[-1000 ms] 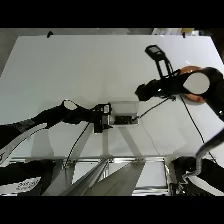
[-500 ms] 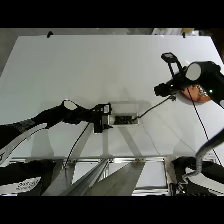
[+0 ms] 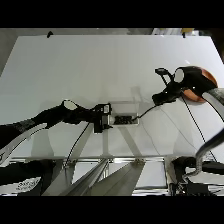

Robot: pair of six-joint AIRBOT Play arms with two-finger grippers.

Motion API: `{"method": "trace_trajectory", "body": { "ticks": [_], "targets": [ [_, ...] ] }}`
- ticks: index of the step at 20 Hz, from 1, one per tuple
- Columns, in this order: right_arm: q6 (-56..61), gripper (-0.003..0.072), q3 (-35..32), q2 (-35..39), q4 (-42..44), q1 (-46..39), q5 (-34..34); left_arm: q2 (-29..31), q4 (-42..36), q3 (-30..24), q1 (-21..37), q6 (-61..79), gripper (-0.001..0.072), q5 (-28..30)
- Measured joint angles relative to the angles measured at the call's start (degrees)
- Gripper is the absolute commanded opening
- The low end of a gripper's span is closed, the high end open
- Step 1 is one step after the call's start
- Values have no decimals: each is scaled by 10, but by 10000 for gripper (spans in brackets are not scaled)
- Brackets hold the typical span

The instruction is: Fold the box and place the chain.

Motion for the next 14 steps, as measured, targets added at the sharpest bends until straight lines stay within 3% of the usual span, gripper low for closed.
{"method": "trace_trajectory", "body": {
  "ticks": [3, 5, 8, 12, 13, 14],
  "targets": [
    [15, 389, 0, -10, -2, 0, 0, 0, 0, 0, 0, 0, 149, 0],
    [21, 318, 0, -16, -3, 0, -2, 0, 0, 0, 0, 0, 149, 0],
    [26, 311, 0, -23, -3, 0, -7, 0, 0, 0, 0, 0, 149, 0],
    [29, 150, 0, -34, 0, 0, -10, 0, 0, 0, 0, 0, 149, 0],
    [30, 144, 0, -35, 3, 0, -10, 0, 0, 0, 0, 0, 149, 0],
    [30, 57, 0, -37, 3, 0, -9, 0, 0, 0, 0, 0, 149, 0]
  ]
}}
